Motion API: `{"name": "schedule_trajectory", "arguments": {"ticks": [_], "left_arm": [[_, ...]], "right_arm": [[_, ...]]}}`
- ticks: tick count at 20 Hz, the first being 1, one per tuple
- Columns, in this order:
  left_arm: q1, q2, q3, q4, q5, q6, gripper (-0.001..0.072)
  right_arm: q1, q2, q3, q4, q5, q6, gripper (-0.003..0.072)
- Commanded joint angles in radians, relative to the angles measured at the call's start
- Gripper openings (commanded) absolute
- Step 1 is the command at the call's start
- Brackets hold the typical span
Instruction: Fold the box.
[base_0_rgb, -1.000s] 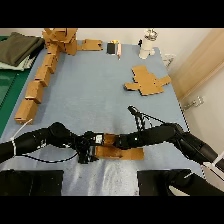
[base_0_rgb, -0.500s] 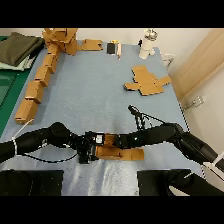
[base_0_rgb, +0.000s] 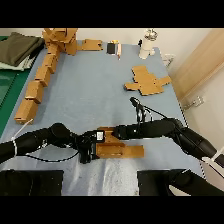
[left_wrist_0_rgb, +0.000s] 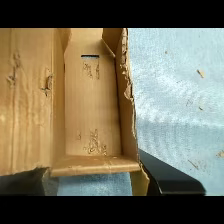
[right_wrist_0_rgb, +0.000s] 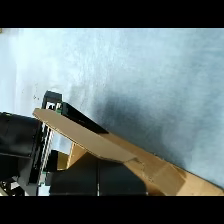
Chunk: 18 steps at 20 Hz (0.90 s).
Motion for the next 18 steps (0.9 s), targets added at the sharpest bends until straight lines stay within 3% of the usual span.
{"name": "schedule_trajectory", "arguments": {"ticks": [1, 11, 18], "left_arm": [[0.001, 0.000, 0.000, 0.040, 0.013, -0.037, 0.0397], [0.001, -0.001, -0.002, 0.079, 0.004, -0.027, 0.0397], [0.001, -0.001, -0.002, 0.078, 0.005, -0.027, 0.0396]], "right_arm": [[-0.004, -0.031, 0.005, -0.003, 0.016, -0.034, 0.0004], [0.010, -0.200, 0.005, -0.007, 0.068, -0.159, 0.0004], [0.043, -0.227, -0.008, -0.034, 0.058, -0.185, 0.0004]]}}
